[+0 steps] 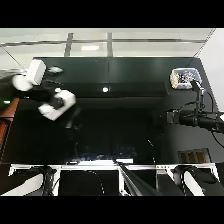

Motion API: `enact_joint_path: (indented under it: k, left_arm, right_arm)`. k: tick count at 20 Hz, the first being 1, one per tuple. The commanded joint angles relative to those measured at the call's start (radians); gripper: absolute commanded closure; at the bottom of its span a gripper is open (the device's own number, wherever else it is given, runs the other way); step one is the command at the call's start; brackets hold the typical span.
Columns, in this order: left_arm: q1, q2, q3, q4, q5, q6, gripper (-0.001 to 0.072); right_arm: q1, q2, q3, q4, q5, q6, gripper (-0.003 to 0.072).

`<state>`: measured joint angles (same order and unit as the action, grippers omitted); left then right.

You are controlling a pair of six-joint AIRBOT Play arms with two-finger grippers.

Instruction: Fold the box and place the chain.

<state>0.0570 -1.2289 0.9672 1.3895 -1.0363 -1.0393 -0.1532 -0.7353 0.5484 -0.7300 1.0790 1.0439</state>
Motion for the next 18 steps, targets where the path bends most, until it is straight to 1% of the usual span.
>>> enact_joint_path:
  k: [1, 2, 4, 6, 8, 10, 13, 14, 16, 18]
  left_arm:
    - [0.351, 0.004, 0.007, 0.043, 0.028, -0.190, 0.0357]
    - [0.402, -0.009, 0.017, 0.042, 0.047, -0.173, 0.0356]
    - [0.452, -0.049, 0.048, 0.029, 0.097, -0.100, 0.0355]
    - [0.457, -0.102, 0.080, -0.073, 0.158, 0.001, 0.0356]
    - [0.440, -0.179, 0.137, -0.204, 0.174, 0.171, 0.0356]
    - [0.419, -0.264, 0.216, -0.193, 0.179, 0.220, 0.0356]
    - [0.417, -0.386, 0.344, -0.190, 0.167, 0.169, 0.0356]
    - [0.418, -0.414, 0.373, -0.189, 0.160, 0.167, 0.0356]
    - [0.418, -0.453, 0.415, -0.180, 0.141, 0.166, 0.0356]
    - [0.418, -0.465, 0.420, -0.170, 0.147, 0.155, 0.0349]
  right_arm:
    - [0.000, 0.001, 0.000, 0.002, -0.016, 0.000, 0.0666]
    - [0.000, 0.001, 0.000, 0.005, -0.019, 0.000, 0.0667]
    - [0.000, 0.001, 0.000, 0.020, -0.027, 0.000, 0.0666]
    - [0.001, 0.001, 0.000, 0.022, -0.029, 0.000, 0.0666]
    - [0.001, 0.001, 0.000, 0.023, -0.030, 0.000, 0.0666]
    - [0.001, 0.001, 0.000, 0.023, -0.040, 0.000, 0.0666]
    - [0.000, 0.001, 0.000, 0.023, -0.059, 0.000, 0.0666]
    - [0.001, 0.000, 0.000, 0.023, -0.065, 0.000, 0.0666]
    - [0.001, 0.000, 0.000, 0.023, -0.079, 0.000, 0.0666]
    - [0.001, 0.000, 0.000, 0.023, -0.082, 0.000, 0.0666]
